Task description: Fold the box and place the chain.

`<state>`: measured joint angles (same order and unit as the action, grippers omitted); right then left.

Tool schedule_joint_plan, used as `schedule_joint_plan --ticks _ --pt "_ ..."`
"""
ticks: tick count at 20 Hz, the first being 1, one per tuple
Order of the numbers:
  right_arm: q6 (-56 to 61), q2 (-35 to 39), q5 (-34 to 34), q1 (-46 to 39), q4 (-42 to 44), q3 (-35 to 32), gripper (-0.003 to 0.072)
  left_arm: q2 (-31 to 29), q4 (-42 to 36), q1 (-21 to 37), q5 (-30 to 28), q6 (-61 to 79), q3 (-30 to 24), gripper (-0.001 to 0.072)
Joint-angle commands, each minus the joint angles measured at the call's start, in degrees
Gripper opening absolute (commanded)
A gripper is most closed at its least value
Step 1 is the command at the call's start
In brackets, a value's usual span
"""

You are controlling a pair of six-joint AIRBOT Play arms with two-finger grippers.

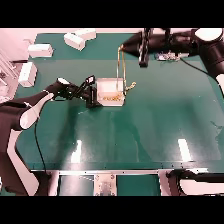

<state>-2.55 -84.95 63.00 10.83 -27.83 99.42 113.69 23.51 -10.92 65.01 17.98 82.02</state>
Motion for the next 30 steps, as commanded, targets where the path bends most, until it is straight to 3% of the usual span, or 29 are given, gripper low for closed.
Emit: schedule_joint_plan --ticks 1,6,9,18,23,24,26,30 --pt "5.84 0.07 -6.91 1.75 0.2 6.78 0.0005 0.0 0.02 0.02 -0.04 0.02 0.04 0.063" --pt "18.88 0.02 -6.78 2.73 -3.52 6.82 0.0005 -0.02 0.02 0.02 -0.02 0.02 0.04 0.0629" --pt "20.85 0.02 -4.55 3.76 -3.91 3.91 0.0005 0.0 0.02 0.02 -0.04 0.02 0.04 0.063" --pt "22.23 -0.22 -4.59 5.99 -3.87 -13.49 0.0005 0.0 0.02 0.02 -0.04 0.02 0.04 0.0629" --pt "17.31 -5.35 -10.51 5.9 -3.89 -20.55 0.0006 -0.02 0.02 0.02 -0.02 0.02 0.04 0.0629" --pt "17.03 -6.78 -10.54 5.92 -3.87 -20.55 0.0018 0.0 0.02 0.02 -0.04 0.02 0.04 0.063" --pt "16.2 -8.41 -11.1 5.92 -3.89 -20.55 0.03 -0.02 0.02 0.02 -0.04 0.02 0.04 0.0629" --pt "15.32 -8.92 -12.57 4.81 -3.96 -20.11 0.0305 0.0 0.02 0.02 -0.04 0.02 0.04 0.063"
